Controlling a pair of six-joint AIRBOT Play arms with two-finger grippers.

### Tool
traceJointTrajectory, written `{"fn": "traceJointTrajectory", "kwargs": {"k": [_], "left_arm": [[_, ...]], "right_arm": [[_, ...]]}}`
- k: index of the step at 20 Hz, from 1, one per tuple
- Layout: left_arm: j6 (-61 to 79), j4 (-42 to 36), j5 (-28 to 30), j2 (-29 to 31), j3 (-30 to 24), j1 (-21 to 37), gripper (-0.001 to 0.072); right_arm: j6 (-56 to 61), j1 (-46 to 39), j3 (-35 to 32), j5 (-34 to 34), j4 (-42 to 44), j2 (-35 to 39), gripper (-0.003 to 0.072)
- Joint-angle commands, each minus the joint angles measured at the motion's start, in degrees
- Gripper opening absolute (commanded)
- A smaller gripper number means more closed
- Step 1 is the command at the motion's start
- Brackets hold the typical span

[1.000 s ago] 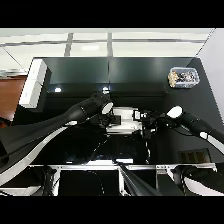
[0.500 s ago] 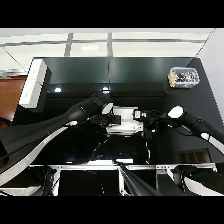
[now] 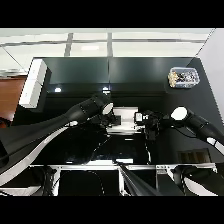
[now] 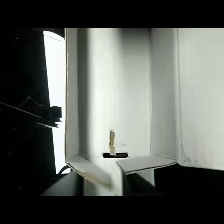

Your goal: Fold the box and place the chain.

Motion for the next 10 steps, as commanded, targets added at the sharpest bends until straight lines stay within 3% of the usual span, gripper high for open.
{"fn": "traceJointTrajectory", "kwargs": {"k": [1,10], "left_arm": [[-0.02,-0.09,-0.07,-0.02,0.04,0.04,0.0025],[0.0,-0.07,-0.04,-0.02,0.04,0.07,0.0025]], "right_arm": [[-0.13,1.38,0.04,0.2,0.02,0.22,0.0227],[0.13,2.25,0.04,-2.51,2.51,0.2,0.023]]}}
